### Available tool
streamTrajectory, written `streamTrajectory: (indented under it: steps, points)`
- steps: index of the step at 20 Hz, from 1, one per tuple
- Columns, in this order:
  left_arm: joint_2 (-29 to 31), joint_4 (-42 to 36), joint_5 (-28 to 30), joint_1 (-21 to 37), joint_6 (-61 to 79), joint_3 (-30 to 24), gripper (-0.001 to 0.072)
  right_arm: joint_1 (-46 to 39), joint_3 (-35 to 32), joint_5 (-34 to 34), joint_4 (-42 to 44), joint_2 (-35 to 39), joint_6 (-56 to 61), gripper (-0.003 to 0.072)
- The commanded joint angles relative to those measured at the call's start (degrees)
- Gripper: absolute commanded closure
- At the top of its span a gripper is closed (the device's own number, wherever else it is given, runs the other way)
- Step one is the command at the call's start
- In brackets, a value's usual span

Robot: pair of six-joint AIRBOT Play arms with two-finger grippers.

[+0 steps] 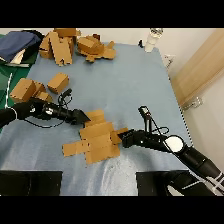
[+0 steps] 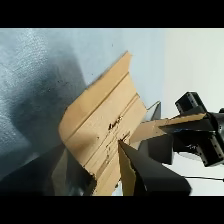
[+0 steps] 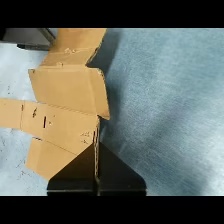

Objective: Fold the box.

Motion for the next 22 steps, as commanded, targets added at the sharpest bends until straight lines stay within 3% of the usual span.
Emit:
streamTrajectory:
  steps: [1, 7, 9, 10, 18, 19, 20, 22]
  points:
    - [-0.2, -0.6, -3.3, -0.4, 2.6, 0.0, 0.0249, 0.1, 0.0, 0.1, -0.2, 0.0, 0.0, 0.0683]
    - [-0.2, -1.0, -9.0, -0.1, 7.0, 0.0, 0.0251, 0.1, 0.0, 0.1, -0.2, 0.0, 0.0, 0.0683]
    - [-0.2, -1.0, -9.0, -0.1, 8.2, 0.0, 0.0448, 0.1, 0.0, 0.1, -0.2, 0.0, 0.0, 0.0683]
    - [-0.2, -1.0, -9.2, -0.1, 8.5, 0.0, 0.0477, 0.1, 0.0, 0.1, -0.2, 0.0, 0.0, 0.0683]
    - [-1.2, 0.6, -12.4, -0.1, 9.0, 0.0, 0.0479, 0.1, 0.0, -0.5, -0.2, 0.0, 0.0, 0.0683]
    - [-1.6, 0.6, -12.6, -0.2, 9.0, 0.0, 0.0521, 0.1, 0.0, -0.5, -0.2, 0.0, 0.0, 0.0683]
    - [-2.3, 0.4, -13.4, -0.2, 10.0, 0.0, 0.0630, 0.1, 0.0, -0.5, -0.2, 0.0, 0.0, 0.0683]
    - [-3.1, 0.2, -14.4, -0.2, 10.4, 0.0, 0.0650, 0.1, 0.0, -0.5, -0.2, 0.0, 0.0, 0.0683]
